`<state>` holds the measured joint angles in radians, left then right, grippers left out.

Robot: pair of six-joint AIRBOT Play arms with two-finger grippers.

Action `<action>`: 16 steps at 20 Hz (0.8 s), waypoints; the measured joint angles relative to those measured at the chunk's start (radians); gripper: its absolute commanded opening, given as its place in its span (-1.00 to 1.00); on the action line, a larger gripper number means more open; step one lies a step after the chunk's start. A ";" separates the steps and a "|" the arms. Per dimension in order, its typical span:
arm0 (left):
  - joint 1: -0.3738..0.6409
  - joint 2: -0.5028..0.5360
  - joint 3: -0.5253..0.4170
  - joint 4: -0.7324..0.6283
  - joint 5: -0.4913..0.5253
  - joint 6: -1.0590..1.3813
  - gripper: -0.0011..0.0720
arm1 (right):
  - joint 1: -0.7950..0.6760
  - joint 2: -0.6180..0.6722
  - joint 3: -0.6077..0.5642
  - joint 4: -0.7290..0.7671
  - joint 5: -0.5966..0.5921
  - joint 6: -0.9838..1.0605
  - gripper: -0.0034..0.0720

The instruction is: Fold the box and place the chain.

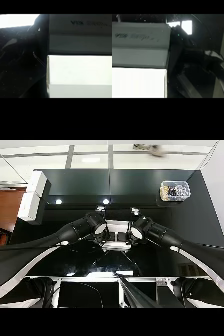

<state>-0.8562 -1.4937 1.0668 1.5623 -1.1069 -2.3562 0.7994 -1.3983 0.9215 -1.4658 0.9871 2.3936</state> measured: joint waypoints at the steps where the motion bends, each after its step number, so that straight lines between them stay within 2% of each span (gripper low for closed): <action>1: 0.000 0.000 0.000 0.000 0.000 0.000 -0.88 | 0.000 0.000 0.000 0.000 0.000 0.000 -0.35; 2: 0.000 0.000 0.000 0.000 0.000 -0.001 -0.88 | 0.000 0.000 0.000 -0.001 0.006 0.000 -0.17; 9: 0.000 0.000 0.000 0.001 0.003 -0.002 -0.88 | -0.003 0.031 0.000 0.002 0.026 0.002 -0.17; 16: 0.000 0.000 0.000 0.000 -0.001 -0.001 -0.88 | -0.051 0.192 0.002 0.019 0.039 -0.063 -0.17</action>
<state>-0.8562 -1.4937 1.0668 1.5627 -1.1076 -2.3573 0.7479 -1.2064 0.9237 -1.4471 1.0264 2.3302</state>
